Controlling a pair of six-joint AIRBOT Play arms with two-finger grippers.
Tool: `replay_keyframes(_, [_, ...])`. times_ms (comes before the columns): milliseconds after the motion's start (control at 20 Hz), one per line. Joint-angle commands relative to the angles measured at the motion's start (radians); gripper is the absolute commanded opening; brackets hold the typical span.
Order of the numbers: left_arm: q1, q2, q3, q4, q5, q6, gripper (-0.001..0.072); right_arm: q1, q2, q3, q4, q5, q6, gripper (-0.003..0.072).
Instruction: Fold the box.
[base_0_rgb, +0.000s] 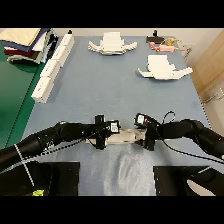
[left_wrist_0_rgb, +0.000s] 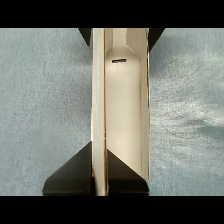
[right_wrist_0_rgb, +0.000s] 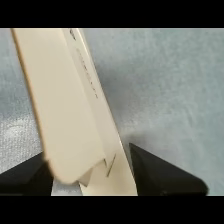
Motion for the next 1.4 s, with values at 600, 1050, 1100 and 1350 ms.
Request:
replay_keyframes(600, [0.0, -0.001, 0.001, 0.0, 0.0, 0.0, 0.0013, -0.037, -0.134, 0.024, 0.089, -0.061, -0.142, 0.0716])
replay_keyframes(1050, [0.0, -0.001, 0.001, 0.0, 0.001, 0.0, 0.0013, -0.037, -0.137, 0.058, 0.076, -0.049, -0.183, 0.0716])
replay_keyframes(1100, [0.0, -0.001, 0.001, 0.0, 0.0, 0.0, 0.0013, -0.037, -0.138, 0.06, 0.076, -0.049, -0.183, 0.0716])
replay_keyframes(1350, [0.0, -0.001, 0.001, 0.0, 0.001, 0.0, 0.0013, -0.037, -0.14, 0.073, 0.056, -0.068, -0.183, 0.0716])
